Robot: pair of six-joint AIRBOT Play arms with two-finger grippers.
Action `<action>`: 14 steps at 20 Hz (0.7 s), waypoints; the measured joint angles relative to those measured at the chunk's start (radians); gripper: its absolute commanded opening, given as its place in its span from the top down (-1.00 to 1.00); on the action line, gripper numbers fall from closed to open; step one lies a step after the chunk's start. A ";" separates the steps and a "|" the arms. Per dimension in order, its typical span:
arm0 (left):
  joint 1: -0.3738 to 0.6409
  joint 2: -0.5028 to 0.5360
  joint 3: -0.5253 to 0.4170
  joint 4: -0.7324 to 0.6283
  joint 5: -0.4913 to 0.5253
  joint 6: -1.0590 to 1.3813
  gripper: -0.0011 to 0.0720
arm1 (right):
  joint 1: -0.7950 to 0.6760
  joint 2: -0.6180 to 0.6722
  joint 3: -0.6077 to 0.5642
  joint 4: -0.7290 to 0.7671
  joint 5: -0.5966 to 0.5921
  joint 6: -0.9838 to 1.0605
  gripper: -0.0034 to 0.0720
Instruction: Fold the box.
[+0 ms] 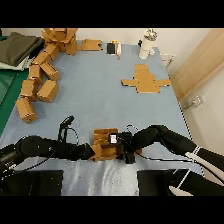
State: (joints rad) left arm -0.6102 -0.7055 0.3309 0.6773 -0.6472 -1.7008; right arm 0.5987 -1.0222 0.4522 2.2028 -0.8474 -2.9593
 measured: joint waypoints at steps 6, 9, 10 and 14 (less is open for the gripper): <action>-0.116 -0.145 0.112 0.146 0.042 -0.146 -0.15 | 0.000 0.000 0.000 0.000 0.000 0.000 -0.42; -0.148 -0.215 0.177 0.262 0.019 -0.256 -0.15 | 0.000 0.000 0.000 0.000 0.000 0.000 -0.42; -0.154 -0.230 0.197 0.306 0.002 -0.296 -0.15 | 0.000 0.000 0.000 0.000 0.000 0.000 -0.42; -0.191 -0.278 0.275 0.483 -0.059 -0.468 -0.15 | 0.000 0.000 0.000 0.001 0.000 0.001 -0.42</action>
State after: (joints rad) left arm -0.8013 -0.9833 0.6064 1.1606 -0.7063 -2.1693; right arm 0.5987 -1.0222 0.4522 2.2040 -0.8471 -2.9585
